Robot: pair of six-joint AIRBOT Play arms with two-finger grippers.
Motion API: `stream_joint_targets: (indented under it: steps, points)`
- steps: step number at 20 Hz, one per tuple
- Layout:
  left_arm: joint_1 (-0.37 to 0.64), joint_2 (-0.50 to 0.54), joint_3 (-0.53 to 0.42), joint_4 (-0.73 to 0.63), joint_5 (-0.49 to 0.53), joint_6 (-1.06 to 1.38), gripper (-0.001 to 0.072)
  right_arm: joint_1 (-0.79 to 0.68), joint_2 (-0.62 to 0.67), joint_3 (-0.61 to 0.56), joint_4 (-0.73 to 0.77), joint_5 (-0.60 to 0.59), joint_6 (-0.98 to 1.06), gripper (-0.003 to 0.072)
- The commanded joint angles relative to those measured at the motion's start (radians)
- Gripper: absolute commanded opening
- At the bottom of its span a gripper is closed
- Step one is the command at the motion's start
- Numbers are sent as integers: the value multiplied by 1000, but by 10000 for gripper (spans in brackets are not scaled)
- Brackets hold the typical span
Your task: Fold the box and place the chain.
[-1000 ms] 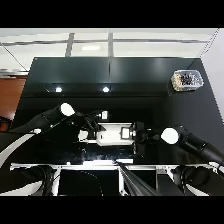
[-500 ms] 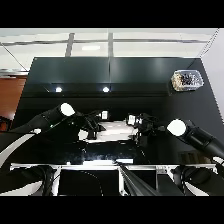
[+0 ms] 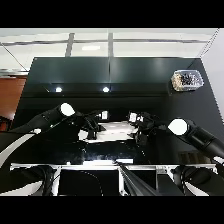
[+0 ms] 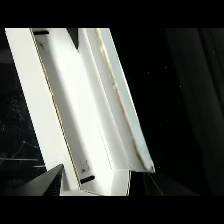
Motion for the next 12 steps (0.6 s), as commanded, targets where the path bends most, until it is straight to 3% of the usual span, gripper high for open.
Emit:
stream_joint_targets:
  steps: [1, 4, 12]
  points:
    - [0, 0, 0, 0, -1, 0, 27, -22, -16, 1, 92, 37, -70, 592]
    - [0, 0, 0, 0, 0, 0, 27, -84, -55, 1, 239, 116, -302, 592]
    - [0, 0, 0, 0, 3, 0, 27, -97, -167, -39, 261, 131, -487, 592]
